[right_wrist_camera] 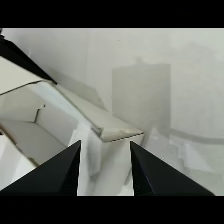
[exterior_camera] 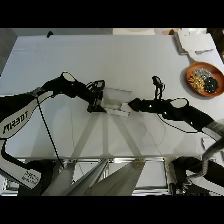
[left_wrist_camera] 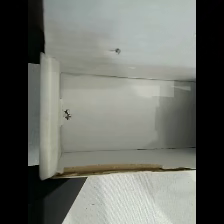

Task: Fold the box and place the chain.

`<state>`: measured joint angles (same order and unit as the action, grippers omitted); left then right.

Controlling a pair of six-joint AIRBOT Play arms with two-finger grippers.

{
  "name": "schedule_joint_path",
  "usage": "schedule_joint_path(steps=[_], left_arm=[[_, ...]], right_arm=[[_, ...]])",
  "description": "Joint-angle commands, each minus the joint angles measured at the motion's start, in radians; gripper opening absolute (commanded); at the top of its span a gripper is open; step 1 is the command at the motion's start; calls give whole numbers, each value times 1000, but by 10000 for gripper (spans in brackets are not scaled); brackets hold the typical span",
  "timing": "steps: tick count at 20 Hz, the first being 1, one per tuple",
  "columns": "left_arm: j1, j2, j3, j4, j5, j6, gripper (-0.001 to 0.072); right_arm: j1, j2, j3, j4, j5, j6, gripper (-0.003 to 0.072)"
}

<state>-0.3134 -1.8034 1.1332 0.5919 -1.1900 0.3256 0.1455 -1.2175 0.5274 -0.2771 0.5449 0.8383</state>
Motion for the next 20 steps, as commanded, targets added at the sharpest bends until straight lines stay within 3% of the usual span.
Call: schedule_joint_path(steps=[1,7,13,20], left_arm=[[0,0,1,0,0,0,367],[0,0,1,0,0,0,367],[0,0,1,0,0,0,367],[0,0,1,0,0,0,367]], right_arm=[[1,31,0,4,13,0,347],[34,47,0,-38,-19,33,347],[88,47,0,-388,-87,357,346],[113,46,48,-488,-112,425,345]])
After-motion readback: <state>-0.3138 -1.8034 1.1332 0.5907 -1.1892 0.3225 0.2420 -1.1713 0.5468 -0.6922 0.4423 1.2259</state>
